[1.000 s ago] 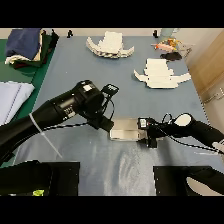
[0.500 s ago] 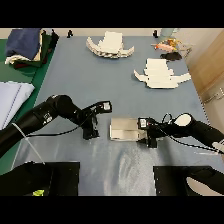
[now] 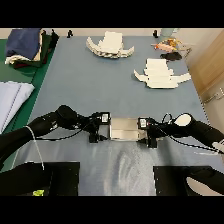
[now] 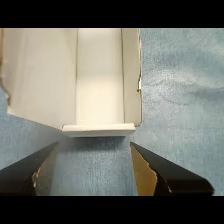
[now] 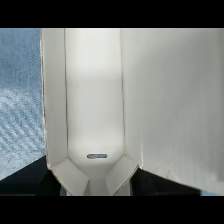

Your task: Fold the box.

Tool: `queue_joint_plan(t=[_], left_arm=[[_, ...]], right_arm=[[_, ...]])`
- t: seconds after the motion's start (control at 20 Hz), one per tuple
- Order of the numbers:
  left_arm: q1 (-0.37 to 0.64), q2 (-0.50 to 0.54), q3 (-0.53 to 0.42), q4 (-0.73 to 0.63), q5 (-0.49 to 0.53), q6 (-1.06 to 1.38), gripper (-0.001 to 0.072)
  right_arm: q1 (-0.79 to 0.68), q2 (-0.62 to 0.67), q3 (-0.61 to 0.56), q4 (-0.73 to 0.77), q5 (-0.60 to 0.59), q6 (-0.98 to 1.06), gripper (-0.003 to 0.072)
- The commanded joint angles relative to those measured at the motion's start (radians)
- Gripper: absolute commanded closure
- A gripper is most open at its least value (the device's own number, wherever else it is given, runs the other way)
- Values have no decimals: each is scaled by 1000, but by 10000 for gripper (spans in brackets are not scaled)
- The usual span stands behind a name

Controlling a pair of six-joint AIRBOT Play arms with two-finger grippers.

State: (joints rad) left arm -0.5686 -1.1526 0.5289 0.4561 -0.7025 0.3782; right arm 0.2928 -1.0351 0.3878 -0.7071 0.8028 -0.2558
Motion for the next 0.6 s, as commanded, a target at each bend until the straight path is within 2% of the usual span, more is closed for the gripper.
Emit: queue_joint_plan(t=[0.0, 0.55], left_arm=[[1, -34, -8, -69, 11, 66, -11], [-66, -80, 0, -124, 50, 39, -11]], right_arm=[[0, 0, 0, 0, 0, 0, 165], [0, 0, 0, 0, 0, 0, 165]])
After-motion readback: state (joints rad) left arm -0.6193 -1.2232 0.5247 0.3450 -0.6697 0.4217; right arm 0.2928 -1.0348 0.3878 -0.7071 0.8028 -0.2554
